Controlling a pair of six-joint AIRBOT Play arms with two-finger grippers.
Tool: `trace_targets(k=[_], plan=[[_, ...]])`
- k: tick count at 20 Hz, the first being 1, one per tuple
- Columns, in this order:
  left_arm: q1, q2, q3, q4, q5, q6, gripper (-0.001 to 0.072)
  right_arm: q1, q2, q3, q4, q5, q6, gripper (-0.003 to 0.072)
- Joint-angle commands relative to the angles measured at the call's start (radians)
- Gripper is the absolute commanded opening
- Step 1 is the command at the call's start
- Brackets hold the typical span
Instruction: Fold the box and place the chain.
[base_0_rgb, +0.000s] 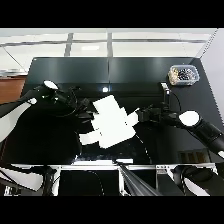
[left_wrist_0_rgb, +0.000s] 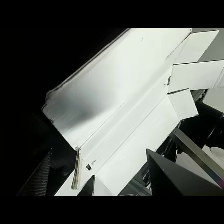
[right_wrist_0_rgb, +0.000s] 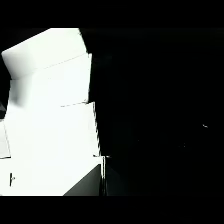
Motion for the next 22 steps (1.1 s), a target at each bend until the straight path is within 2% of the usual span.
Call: trace_targets(k=[1, 5, 8, 10, 13, 14, 15, 16, 17, 19, 20, 21, 22], plan=[[-0.034, -0.028, 0.001, -0.089, -0.017, 0.062, 0.0703, 0.001, 0.000, -0.001, -0.001, -0.002, 0.000, 0.0011], [-0.080, -0.069, 0.002, -0.260, -0.056, 0.207, 0.0701, 0.001, 0.000, 0.000, 0.000, -0.001, 0.000, 0.0011], [-0.087, -0.069, 0.022, -0.199, -0.115, 0.268, 0.0661, 0.001, 0.000, -0.001, -0.001, -0.002, 0.000, 0.0011], [-0.116, -0.069, 0.056, -0.095, -0.134, 0.273, 0.0486, 0.001, 0.000, 0.000, -0.001, -0.002, 0.000, 0.0011], [-0.169, -0.069, 0.103, -0.068, -0.142, 0.342, 0.0336, 0.001, 0.000, 0.000, -0.001, -0.002, 0.000, 0.0011], [-0.178, -0.069, 0.119, -0.069, -0.143, 0.358, 0.0326, 0.001, 0.000, 0.000, -0.001, -0.002, 0.000, 0.0011], [-0.182, -0.069, 0.133, -0.066, -0.143, 0.363, 0.0220, 0.001, 0.000, 0.000, -0.001, -0.002, 0.000, 0.0011], [-0.181, -0.069, 0.145, -0.056, -0.143, 0.365, 0.0148, 0.001, 0.000, 0.000, -0.001, -0.002, 0.000, 0.0011], [-0.179, -0.069, 0.154, -0.042, -0.148, 0.365, 0.0137, 0.001, 0.000, 0.000, -0.001, -0.002, 0.000, 0.0011], [-0.173, -0.069, 0.169, -0.018, -0.159, 0.370, 0.0039, 0.001, 0.000, 0.000, -0.005, -0.010, -0.002, 0.0013], [-0.167, -0.069, 0.182, -0.010, -0.179, 0.389, 0.0025, 0.001, 0.000, 0.000, -0.007, -0.045, -0.003, 0.0172], [-0.159, -0.066, 0.196, -0.005, -0.203, 0.388, 0.0025, -0.006, 0.002, 0.007, -0.013, -0.082, -0.003, 0.0556], [-0.153, -0.056, 0.203, -0.004, -0.219, 0.388, 0.0023, -0.030, 0.005, 0.028, -0.044, -0.090, -0.003, 0.0694]])
